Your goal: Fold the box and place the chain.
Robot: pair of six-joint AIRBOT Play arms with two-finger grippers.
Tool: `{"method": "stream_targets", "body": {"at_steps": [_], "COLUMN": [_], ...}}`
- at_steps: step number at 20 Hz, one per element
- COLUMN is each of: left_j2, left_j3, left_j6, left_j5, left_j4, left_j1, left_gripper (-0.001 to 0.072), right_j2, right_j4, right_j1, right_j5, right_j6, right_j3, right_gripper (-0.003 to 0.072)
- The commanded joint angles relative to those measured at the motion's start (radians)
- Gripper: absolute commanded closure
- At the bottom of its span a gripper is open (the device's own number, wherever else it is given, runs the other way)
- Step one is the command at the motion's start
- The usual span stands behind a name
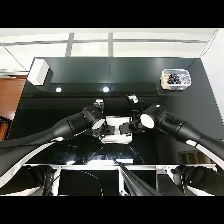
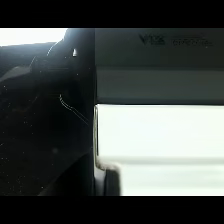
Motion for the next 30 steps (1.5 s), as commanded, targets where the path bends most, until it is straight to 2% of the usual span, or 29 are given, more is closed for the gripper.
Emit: {"method": "stream_targets", "body": {"at_steps": [1, 4, 6, 7, 8, 13, 14, 17, 18, 20, 24, 25, 26, 28, 29, 30], "left_j2": [0.0, 0.0, 0.0, 0.0, 0.0, 0.0, 0.0, 0.0, 0.0, 0.0, 0.0, 0.0, 0.0, 0.0, 0.0, 0.0], "left_j3": [0.0, 0.0, 0.0, 0.0, 0.0, 0.0, 0.0, 0.0, 0.0, 0.0, 0.0, 0.0, 0.0, 0.0, 0.0, 0.0], "left_j6": [-0.001, -0.001, -0.001, -0.001, -0.001, -0.001, -0.001, -0.001, -0.001, -0.001, -0.001, -0.001, -0.001, -0.001, -0.001, -0.001], "left_j5": [-0.001, 0.0, -0.001, -0.001, -0.001, 0.0, 0.0, 0.0, 0.0, 0.0, 0.0, 0.0, 0.0, 0.0, 0.0, 0.0], "left_j4": [0.0, 0.0, 0.0, 0.0, 0.0, 0.0, 0.0, 0.0, 0.0, 0.0, 0.0, 0.0, 0.0, 0.0, 0.0, 0.0], "left_j1": [0.0, 0.0, 0.0, 0.0, 0.0, 0.0, 0.0, 0.0, 0.0, 0.0, 0.0, 0.0, 0.0, 0.0, 0.0, 0.0], "left_gripper": [0.0684, 0.0684, 0.0685, 0.0684, 0.0684, 0.0685, 0.0685, 0.0685, 0.0684, 0.0684, 0.0685, 0.0685, 0.0684, 0.0685, 0.0685, 0.0685], "right_j2": [-0.012, -0.042, -0.053, -0.06, -0.066, -0.077, -0.079, -0.092, -0.095, -0.096, -0.096, -0.096, -0.096, -0.096, -0.096, -0.096], "right_j4": [-0.143, -0.141, -0.137, -0.137, -0.136, -0.093, -0.092, -0.084, -0.084, -0.085, -0.084, -0.084, -0.075, -0.068, -0.068, -0.068], "right_j1": [0.079, 0.078, 0.079, 0.078, 0.079, 0.078, 0.078, 0.078, 0.079, 0.078, 0.078, 0.078, 0.078, 0.078, 0.078, 0.078], "right_j5": [0.029, 0.09, 0.087, 0.084, 0.083, 0.025, 0.022, 0.024, 0.023, 0.023, 0.023, 0.024, 0.026, 0.026, 0.026, 0.026], "right_j6": [0.262, 0.276, 0.283, 0.286, 0.286, 0.298, 0.299, 0.311, 0.317, 0.317, 0.317, 0.317, 0.316, 0.317, 0.317, 0.316], "right_j3": [0.02, 0.02, 0.02, 0.02, 0.02, 0.02, 0.02, 0.02, 0.02, 0.02, 0.02, 0.02, 0.02, 0.02, 0.02, 0.02], "right_gripper": [0.0319, 0.032, 0.0321, 0.0396, 0.0424, 0.0425, 0.0446, 0.0447, 0.0549, 0.0674, 0.0669, 0.0542, 0.0458, 0.0475, 0.0592, 0.0673]}}
